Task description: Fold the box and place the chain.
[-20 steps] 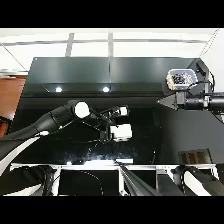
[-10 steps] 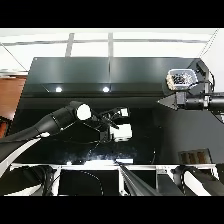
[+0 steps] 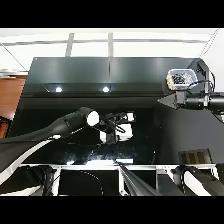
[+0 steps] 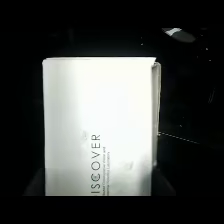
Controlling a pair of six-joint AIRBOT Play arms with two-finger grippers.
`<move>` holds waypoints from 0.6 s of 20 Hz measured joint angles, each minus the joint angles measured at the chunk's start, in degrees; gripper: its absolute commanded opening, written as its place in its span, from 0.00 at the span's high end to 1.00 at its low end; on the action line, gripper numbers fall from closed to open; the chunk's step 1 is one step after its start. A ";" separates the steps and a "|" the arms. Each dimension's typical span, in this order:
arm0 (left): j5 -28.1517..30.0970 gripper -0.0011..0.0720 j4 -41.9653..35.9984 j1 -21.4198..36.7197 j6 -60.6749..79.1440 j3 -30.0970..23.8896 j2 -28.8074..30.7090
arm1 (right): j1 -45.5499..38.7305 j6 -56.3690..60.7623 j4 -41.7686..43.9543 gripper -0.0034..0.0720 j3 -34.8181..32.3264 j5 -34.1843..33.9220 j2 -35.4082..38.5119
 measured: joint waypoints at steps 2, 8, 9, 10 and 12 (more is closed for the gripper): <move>-0.20 0.61 1.46 0.90 -0.11 0.00 0.20 | 0.00 0.00 0.00 0.94 0.00 -0.48 0.00; -2.49 0.61 8.63 20.92 -3.17 1.92 3.54 | 0.00 0.02 0.02 0.94 0.00 -1.57 0.00; -2.64 0.56 9.42 26.69 -4.28 3.50 3.32 | 0.00 0.02 0.02 0.94 0.00 -1.60 0.00; -2.67 0.48 9.53 32.06 -5.81 5.62 2.58 | 0.00 0.02 0.04 0.94 0.00 -1.77 0.00; -3.74 0.47 9.97 42.75 -9.05 11.78 -0.72 | 0.00 0.04 0.04 0.94 0.00 -1.95 0.00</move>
